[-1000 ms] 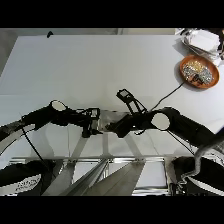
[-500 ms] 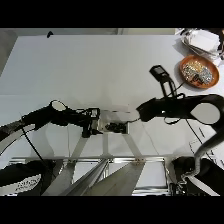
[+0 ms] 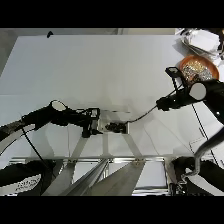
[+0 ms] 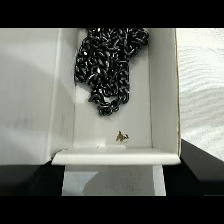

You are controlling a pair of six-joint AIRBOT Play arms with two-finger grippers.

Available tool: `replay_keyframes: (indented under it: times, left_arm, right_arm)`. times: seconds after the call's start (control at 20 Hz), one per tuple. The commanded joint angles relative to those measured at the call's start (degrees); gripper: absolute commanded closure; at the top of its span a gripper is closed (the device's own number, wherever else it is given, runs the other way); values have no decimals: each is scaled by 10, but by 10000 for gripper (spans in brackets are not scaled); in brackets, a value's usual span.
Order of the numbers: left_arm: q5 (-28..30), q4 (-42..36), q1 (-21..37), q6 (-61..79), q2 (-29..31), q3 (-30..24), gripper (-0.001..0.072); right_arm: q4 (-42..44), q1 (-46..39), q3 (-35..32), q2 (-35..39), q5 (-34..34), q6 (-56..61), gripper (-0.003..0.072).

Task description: Fold the box and place the chain.

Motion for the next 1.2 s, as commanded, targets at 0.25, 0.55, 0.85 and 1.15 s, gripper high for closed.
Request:
replay_keyframes:
  times: [0.25, 0.55, 0.85, 1.15]
  left_arm:
    - [0, 0, 0, 0, 0, 0, 437]
    - [0, 0, 0, 0, 0, 0, 437]
    - [0, 0, 0, 0, 0, 0, 437]
    - [0, 0, 0, 0, 0, 0, 437]
  right_arm:
    - [-33, -17, 91, -193, -35, 20, 410]
    - [-71, -18, 97, -214, -41, 77, 412]
    - [-64, -18, 96, -239, -35, 103, 441]
    - [-31, -17, 97, -232, -36, 87, 675]
